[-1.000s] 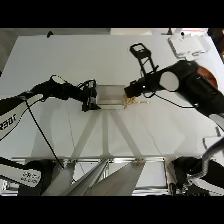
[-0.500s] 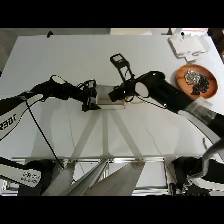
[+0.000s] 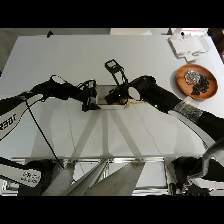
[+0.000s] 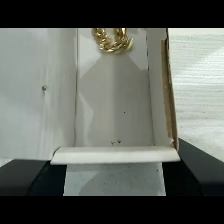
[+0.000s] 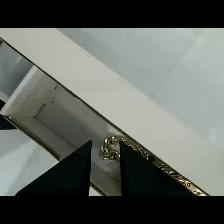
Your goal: Fold the box and place the chain.
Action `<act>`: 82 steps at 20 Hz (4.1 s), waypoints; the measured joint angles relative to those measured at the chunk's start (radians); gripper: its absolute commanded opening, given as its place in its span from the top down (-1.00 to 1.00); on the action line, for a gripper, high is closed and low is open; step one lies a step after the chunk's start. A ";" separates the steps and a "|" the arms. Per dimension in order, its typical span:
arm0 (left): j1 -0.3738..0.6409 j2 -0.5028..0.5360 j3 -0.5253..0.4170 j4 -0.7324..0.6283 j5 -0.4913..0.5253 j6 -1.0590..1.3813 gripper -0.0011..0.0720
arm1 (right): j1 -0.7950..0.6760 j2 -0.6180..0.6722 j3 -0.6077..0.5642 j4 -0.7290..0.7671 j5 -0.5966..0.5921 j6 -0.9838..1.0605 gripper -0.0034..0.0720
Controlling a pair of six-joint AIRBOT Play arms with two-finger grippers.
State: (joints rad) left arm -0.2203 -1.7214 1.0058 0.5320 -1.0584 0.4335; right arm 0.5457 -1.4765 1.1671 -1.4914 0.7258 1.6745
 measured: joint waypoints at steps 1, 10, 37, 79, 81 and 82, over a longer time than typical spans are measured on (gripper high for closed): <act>0.000 0.000 0.000 0.000 0.000 0.000 -0.06 | 0.000 0.005 0.000 0.000 0.015 -0.004 0.38; 0.000 0.000 0.000 0.000 0.000 0.000 -0.06 | -0.103 0.157 0.000 0.016 0.229 -0.216 0.38; 0.001 0.000 0.000 0.002 -0.001 0.000 -0.06 | -0.364 -0.134 -0.212 0.563 0.045 -1.393 0.88; 0.000 0.000 0.000 0.000 0.000 0.000 -0.06 | -0.026 0.098 -0.211 0.479 -0.313 -0.807 0.85; 0.000 0.000 0.000 0.000 0.000 0.000 -0.06 | -0.025 0.063 -0.211 0.480 -0.292 -0.795 0.36; 0.000 0.000 0.000 0.000 0.000 0.000 -0.06 | -0.025 0.052 -0.211 0.482 -0.292 -0.784 0.26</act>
State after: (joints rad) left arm -0.2207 -1.7214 1.0058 0.5320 -1.0588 0.4339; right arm 0.5209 -1.4246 0.9565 -1.0096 0.4339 0.8906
